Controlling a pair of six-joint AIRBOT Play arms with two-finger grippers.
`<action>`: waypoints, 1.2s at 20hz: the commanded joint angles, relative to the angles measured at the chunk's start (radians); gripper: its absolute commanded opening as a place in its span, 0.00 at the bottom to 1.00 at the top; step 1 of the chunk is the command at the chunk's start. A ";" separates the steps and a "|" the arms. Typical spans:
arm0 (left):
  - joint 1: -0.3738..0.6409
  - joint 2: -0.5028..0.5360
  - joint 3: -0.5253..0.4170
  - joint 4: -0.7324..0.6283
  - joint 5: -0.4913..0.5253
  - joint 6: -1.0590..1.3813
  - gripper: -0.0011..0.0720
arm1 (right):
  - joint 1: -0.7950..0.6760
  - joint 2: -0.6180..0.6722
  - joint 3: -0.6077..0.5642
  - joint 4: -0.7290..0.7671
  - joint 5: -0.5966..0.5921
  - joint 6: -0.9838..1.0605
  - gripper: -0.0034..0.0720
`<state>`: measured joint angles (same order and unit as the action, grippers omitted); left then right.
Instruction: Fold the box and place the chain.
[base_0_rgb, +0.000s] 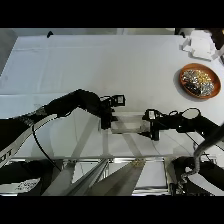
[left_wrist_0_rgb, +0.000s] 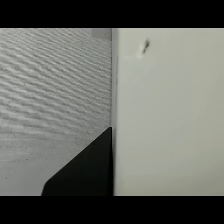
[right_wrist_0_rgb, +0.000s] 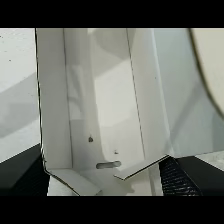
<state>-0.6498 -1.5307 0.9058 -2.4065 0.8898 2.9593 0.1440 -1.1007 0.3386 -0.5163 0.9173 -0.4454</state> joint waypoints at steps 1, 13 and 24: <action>0.000 0.001 0.001 -0.001 -0.003 -0.001 0.03 | 0.002 -0.001 -0.001 0.010 -0.028 -0.004 0.90; 0.000 0.001 0.001 -0.001 -0.003 -0.001 0.03 | 0.002 -0.082 -0.001 0.049 -0.046 -0.107 0.77; 0.000 0.001 0.001 -0.001 -0.003 -0.001 0.03 | 0.002 -0.090 -0.001 0.045 -0.070 -0.113 0.74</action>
<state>-0.6502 -1.5311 0.9058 -2.4081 0.8860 2.9582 0.1455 -1.1900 0.3386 -0.4675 0.8585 -0.5579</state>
